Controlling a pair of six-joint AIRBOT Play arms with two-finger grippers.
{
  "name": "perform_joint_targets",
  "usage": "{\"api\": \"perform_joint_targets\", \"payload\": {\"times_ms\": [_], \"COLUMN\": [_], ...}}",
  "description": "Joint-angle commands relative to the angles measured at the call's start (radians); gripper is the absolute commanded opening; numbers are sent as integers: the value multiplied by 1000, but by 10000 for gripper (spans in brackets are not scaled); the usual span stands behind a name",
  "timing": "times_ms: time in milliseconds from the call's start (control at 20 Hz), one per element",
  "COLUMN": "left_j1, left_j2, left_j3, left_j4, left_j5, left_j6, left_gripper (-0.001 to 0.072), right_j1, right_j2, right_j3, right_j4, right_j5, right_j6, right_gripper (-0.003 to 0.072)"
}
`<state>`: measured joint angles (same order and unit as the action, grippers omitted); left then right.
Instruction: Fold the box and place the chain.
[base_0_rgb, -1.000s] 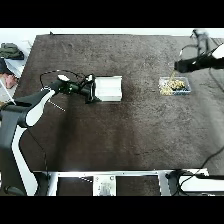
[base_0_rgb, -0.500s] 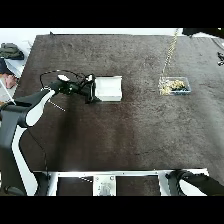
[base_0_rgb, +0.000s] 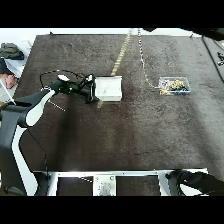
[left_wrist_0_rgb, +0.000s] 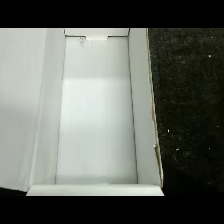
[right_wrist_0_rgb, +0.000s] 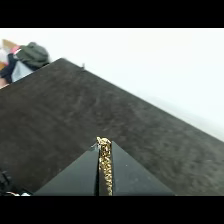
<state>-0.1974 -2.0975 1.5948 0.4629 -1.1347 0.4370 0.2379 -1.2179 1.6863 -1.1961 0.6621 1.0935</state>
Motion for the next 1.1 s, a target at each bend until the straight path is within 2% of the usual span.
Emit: {"api": "perform_joint_targets", "payload": {"times_ms": [0,500,1050], "left_j1": [1,1,1], "left_j2": [0,0,0], "left_j3": [0,0,0], "left_j4": [0,0,0], "left_j5": [0,0,0], "left_j6": [0,0,0], "left_gripper": [410,410,410], "right_j1": [30,30,39], "right_j2": [-47,-54,-56], "right_j3": [7,7,7], "right_j4": [37,75,75], "right_j5": [-74,-285,-288], "right_j6": [-3,-7,-25], "right_gripper": [-14,-14,-14]}}
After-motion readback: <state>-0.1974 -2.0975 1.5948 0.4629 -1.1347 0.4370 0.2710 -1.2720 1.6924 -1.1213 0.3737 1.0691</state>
